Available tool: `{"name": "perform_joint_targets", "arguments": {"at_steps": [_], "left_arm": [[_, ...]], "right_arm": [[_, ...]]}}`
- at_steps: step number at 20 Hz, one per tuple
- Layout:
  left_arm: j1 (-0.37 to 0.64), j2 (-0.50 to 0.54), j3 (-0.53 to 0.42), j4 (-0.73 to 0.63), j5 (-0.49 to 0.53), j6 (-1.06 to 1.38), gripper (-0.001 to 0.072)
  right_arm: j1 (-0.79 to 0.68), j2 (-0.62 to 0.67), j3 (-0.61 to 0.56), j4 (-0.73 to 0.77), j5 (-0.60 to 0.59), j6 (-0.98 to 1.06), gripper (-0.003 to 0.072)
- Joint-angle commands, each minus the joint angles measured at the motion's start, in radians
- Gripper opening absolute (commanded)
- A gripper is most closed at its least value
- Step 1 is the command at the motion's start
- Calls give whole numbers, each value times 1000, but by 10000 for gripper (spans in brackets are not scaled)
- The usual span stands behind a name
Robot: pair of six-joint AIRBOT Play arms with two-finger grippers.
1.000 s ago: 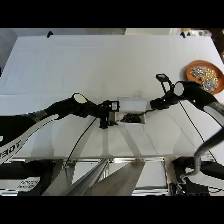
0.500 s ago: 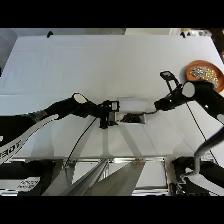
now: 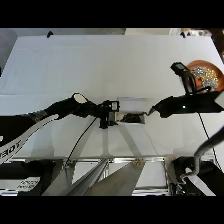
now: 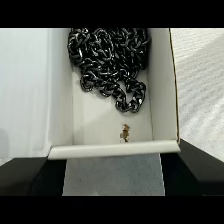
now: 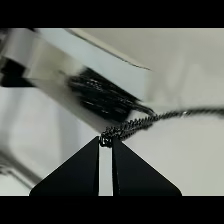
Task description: Fold the box and place the chain.
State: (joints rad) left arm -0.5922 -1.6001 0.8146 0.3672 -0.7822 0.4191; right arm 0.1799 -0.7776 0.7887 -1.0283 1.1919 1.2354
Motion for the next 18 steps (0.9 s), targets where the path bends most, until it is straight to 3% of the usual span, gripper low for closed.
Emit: {"name": "perform_joint_targets", "arguments": {"at_steps": [1,6,12,18], "left_arm": [[0,0,0,0,0,0,205],[0,0,0,0,0,0,205],[0,0,0,0,0,0,205],[0,0,0,0,0,0,205]], "right_arm": [[0,73,-1,259,-6,-107,18],[16,73,-19,405,-31,-204,18],[201,69,-76,363,-254,-265,18],[220,62,-142,327,-429,-264,18]]}}
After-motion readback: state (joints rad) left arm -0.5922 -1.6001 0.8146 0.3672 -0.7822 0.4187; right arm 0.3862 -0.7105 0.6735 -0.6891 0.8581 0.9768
